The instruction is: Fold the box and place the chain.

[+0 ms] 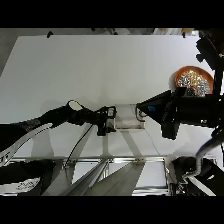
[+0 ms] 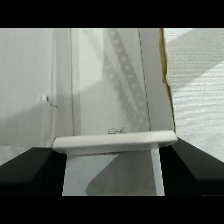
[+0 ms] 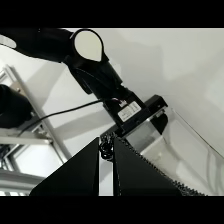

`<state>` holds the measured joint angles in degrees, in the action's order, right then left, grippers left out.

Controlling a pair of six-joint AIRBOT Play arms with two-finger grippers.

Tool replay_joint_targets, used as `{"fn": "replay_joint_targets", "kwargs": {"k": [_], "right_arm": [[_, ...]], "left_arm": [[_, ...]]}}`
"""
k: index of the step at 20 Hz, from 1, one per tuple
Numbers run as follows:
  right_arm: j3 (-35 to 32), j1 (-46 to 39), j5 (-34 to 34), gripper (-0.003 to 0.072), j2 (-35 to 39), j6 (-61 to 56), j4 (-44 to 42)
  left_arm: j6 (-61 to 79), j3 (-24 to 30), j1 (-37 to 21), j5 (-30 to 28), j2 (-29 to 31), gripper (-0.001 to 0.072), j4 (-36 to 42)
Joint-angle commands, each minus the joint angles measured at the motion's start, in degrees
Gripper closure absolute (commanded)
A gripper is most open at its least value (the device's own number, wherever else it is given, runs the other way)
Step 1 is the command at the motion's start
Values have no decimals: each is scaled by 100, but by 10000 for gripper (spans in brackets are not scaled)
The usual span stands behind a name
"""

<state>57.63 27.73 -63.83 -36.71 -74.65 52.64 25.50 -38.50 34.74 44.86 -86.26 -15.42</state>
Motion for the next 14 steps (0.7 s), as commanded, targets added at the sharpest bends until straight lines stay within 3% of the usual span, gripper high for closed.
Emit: {"fn": "replay_joint_targets", "kwargs": {"k": [1,14], "right_arm": [[4,7,179,675,4,61,-144],[11,7,1019,675,50,173,-417]], "left_arm": [[2,-2,0,0,-2,379,0],[2,-2,0,0,-2,379,0]]}}
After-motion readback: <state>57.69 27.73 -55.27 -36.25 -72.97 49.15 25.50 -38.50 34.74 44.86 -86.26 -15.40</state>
